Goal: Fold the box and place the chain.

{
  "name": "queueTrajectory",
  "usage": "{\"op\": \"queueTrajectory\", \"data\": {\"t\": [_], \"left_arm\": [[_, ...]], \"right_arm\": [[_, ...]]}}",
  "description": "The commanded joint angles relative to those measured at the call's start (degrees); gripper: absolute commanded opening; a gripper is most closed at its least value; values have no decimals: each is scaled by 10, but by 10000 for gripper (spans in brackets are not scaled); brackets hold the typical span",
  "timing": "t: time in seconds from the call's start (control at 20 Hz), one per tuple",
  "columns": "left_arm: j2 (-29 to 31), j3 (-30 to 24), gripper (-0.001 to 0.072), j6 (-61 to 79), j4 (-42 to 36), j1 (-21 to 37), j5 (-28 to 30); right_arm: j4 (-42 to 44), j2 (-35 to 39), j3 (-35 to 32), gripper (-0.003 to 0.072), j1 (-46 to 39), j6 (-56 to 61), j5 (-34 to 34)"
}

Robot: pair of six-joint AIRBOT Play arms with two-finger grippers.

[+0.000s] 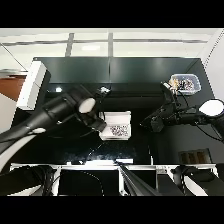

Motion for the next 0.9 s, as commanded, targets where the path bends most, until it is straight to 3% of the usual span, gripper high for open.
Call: {"op": "queueTrajectory", "data": {"t": [0.0, 0.15, 0.3, 0.35, 0.4, 0.45, 0.55, 0.65, 0.85], "left_arm": [[55, 3, 417, 172, -57, 69, -31], [124, -50, 399, 275, -173, 170, 4], [188, -156, 389, 357, -255, 261, 61], [201, -195, 407, 422, -290, 280, 80], [204, -230, 497, 500, -323, 290, 95], [203, -265, 715, 572, -346, 294, 119], [197, -325, 716, 699, -381, 290, 199], [192, -359, 715, 879, -401, 278, 243], [171, -375, 708, 1071, -478, 248, 297]], "right_arm": [[0, 0, 1, 546, 0, 1, -5], [-1, 0, 1, 546, 0, 1, -10], [0, 0, 1, 547, 0, 1, -26], [0, 0, 1, 547, 0, 1, -32], [0, 0, 1, 547, 0, 1, -34], [0, 0, 1, 548, 0, 1, -35], [0, 0, 1, 548, 0, 1, -34], [-1, 0, 1, 548, 0, 1, -34], [0, 0, 1, 548, 0, 1, -32]]}}
